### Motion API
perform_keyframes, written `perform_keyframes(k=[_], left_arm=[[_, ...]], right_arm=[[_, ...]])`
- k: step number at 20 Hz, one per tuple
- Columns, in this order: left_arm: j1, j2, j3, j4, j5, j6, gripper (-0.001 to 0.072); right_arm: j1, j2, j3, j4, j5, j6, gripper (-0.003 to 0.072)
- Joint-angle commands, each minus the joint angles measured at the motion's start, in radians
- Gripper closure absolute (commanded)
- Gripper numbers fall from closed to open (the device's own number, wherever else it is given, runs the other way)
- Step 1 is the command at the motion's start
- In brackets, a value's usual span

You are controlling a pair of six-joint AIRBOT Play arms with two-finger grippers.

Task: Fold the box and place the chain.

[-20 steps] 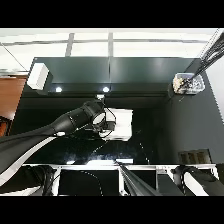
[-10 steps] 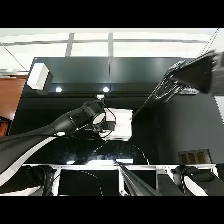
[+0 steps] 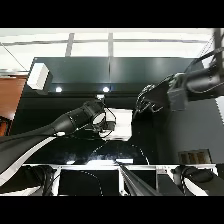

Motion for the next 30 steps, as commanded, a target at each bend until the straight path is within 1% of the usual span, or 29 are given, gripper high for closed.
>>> perform_keyframes(k=[1, 6, 9, 14, 18, 19, 20, 21, 23, 24, 25, 26, 27, 28, 30], left_arm=[[0.0, -0.001, 0.001, 0.0, 0.0, 0.0, 0.0681], [0.0, -0.001, 0.001, 0.0, 0.0, 0.0, 0.0681], [0.0, -0.001, 0.001, 0.0, 0.0, 0.0, 0.0681], [0.0, -0.001, 0.001, 0.0, 0.0, 0.0, 0.0681], [0.0, -0.001, 0.001, 0.0, 0.0, 0.0, 0.0681], [0.0, -0.001, 0.001, 0.0, 0.0, 0.0, 0.0681], [0.0, -0.001, 0.001, 0.0, 0.0, 0.0, 0.0681], [0.0, -0.001, 0.001, 0.0, 0.0, 0.0, 0.0681], [0.0, -0.001, 0.001, 0.0, -0.001, 0.0, 0.0681], [0.0, -0.001, 0.001, 0.0, -0.001, 0.0, 0.0681], [0.0, -0.001, 0.001, 0.0, -0.001, 0.0, 0.0681], [0.0, -0.001, 0.001, 0.0, 0.0, 0.0, 0.0681], [0.0, -0.001, 0.001, 0.0, 0.0, 0.0, 0.0681], [0.0, -0.001, 0.001, 0.0, 0.0, 0.0, 0.0681], [0.0, -0.001, 0.001, 0.0, 0.0, 0.0, 0.0681]], right_arm=[[0.034, -0.008, -0.115, 0.0, -0.063, 0.002, 0.0676], [0.036, -0.025, -0.288, 0.004, -0.179, 0.002, 0.0676], [0.048, -0.036, -0.359, 0.008, -0.233, 0.002, 0.0676], [0.116, -0.077, -0.393, 0.006, -0.309, 0.005, 0.0675], [0.115, -0.094, -0.394, 0.004, -0.314, 0.014, 0.0667], [0.115, -0.094, -0.393, 0.003, -0.314, 0.016, 0.0556], [0.114, -0.094, -0.393, -0.005, -0.313, 0.028, 0.0383], [0.103, -0.094, -0.392, -0.023, -0.303, 0.029, 0.0302], [0.033, -0.089, -0.392, -0.061, -0.257, 0.029, 0.0304], [-0.021, -0.082, -0.392, -0.094, -0.235, 0.029, 0.0304], [-0.084, -0.077, -0.392, -0.161, -0.225, 0.029, 0.0304], [-0.145, -0.077, -0.394, -0.259, -0.237, 0.029, 0.0304], [-0.195, -0.077, -0.404, -0.375, -0.289, 0.041, 0.0305], [-0.237, -0.077, -0.425, -0.492, -0.365, 0.099, 0.0305], [-0.306, -0.085, -0.499, -0.698, -0.552, 0.322, 0.0305]])
